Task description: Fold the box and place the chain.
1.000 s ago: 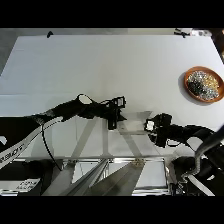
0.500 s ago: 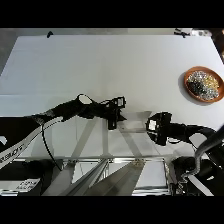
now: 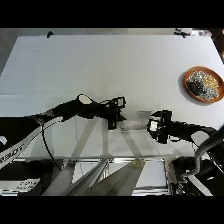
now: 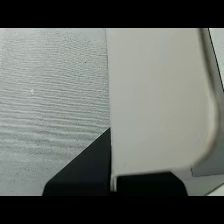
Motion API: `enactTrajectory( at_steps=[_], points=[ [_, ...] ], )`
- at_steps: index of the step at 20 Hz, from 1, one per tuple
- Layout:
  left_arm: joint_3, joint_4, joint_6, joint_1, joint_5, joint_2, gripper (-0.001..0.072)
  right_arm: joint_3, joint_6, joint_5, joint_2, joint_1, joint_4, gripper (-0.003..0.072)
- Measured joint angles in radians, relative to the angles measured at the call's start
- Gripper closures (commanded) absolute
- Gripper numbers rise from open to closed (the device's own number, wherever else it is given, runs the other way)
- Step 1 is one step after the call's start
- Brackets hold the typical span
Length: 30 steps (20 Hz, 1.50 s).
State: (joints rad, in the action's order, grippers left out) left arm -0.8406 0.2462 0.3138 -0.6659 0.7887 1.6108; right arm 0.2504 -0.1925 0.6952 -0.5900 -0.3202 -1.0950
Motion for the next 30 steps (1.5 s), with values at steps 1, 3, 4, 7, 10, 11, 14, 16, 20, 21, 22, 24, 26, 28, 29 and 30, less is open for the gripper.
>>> enactTrajectory(
  at_steps=[1,3,4,7,10,11,14,16,20,21,22,24,26,28,29,30],
  points=[
    [0.0,0.0,0.0,0.0,0.0,0.0,0.0698,0.0,0.008,-0.002,-0.002,0.008,0.01,-0.0011],
    [0.0,0.0,0.0,0.0,0.0,0.0,0.0698,0.0,0.036,-0.002,-0.01,0.019,0.034,-0.0011],
    [0.0,0.0,0.0,0.0,0.0,0.0,0.0698,0.0,0.048,-0.002,-0.016,0.022,0.048,-0.0011],
    [0.0,0.0,0.0,0.0,0.001,0.0,0.0698,0.0,0.077,-0.002,-0.039,0.027,0.076,-0.0011],
    [0.0,0.0,0.0,0.0,0.001,0.0,0.0698,0.0,0.089,-0.001,-0.067,0.037,0.095,-0.001],
    [0.0,0.0,0.0,0.0,0.001,0.0,0.0698,0.001,0.092,-0.002,-0.076,0.046,0.102,-0.001],
    [0.0,0.0,0.0,0.0,0.0,0.0,0.0698,0.001,0.116,-0.002,-0.097,0.07,0.116,-0.001],
    [0.0,0.0,0.0,0.0,0.0,0.0,0.0698,0.001,0.144,-0.001,-0.107,0.077,0.133,-0.001],
    [0.0,0.0,0.0,0.0,0.001,0.0,0.0698,0.001,0.184,0.013,-0.116,0.084,0.153,-0.001],
    [0.0,0.0,0.0,0.0,0.001,0.0,0.0698,0.001,0.192,0.02,-0.114,0.084,0.154,-0.0008],
    [0.0,0.0,0.0,0.0,0.001,0.0,0.0698,0.004,0.196,0.026,-0.109,0.085,0.154,-0.0001],
    [0.0,0.0,0.0,0.0,0.001,0.0,0.0698,0.008,0.209,0.035,-0.099,0.09,0.155,0.0],
    [0.0,0.001,0.0,0.0,0.001,0.0,0.0698,0.011,0.216,0.043,-0.091,0.108,0.157,0.0],
    [0.0,0.0,0.0,0.0,0.001,0.0,0.0698,0.013,0.217,0.048,-0.086,0.121,0.159,0.0],
    [0.0,0.001,0.0,0.0,0.001,0.0,0.0698,0.013,0.22,0.05,-0.085,0.124,0.163,0.0],
    [0.0,0.0,0.0,0.0,0.001,0.0,0.0698,0.015,0.22,0.051,-0.084,0.127,0.169,0.0]
  ],
)
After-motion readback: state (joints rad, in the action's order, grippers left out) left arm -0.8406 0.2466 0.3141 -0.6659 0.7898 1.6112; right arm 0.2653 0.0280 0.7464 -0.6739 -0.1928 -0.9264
